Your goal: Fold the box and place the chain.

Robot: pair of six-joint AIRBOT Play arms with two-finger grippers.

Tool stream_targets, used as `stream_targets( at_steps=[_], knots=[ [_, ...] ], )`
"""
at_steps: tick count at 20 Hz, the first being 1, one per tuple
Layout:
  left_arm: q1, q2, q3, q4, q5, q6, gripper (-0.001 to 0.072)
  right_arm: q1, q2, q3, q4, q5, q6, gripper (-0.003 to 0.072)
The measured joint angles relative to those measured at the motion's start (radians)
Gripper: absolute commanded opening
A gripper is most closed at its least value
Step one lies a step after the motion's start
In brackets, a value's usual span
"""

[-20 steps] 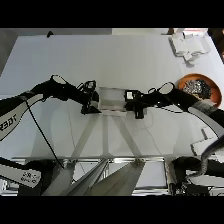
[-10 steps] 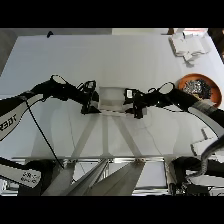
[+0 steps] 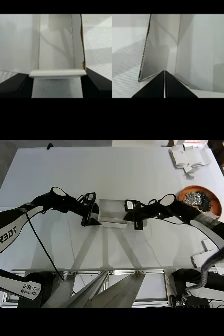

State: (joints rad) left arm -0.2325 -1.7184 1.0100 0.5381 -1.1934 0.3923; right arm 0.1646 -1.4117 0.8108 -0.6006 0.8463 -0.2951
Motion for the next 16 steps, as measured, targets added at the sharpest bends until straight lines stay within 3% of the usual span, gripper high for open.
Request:
stream_targets(
  at_steps=[5,9,16],
  knots=[
    [0.0,0.0,0.0,0.0,0.0,0.0,0.0337,0.0,0.145,0.0,-0.045,0.002,0.179,0.0011],
    [0.0,0.0,0.0,0.0,0.0,0.0,0.0337,-0.035,0.295,0.0,-0.129,0.004,0.444,0.0012],
    [0.0,0.0,0.0,0.0,0.0,0.0,0.0337,-0.316,0.406,-0.016,-0.412,0.131,1.039,0.0008]
  ],
)
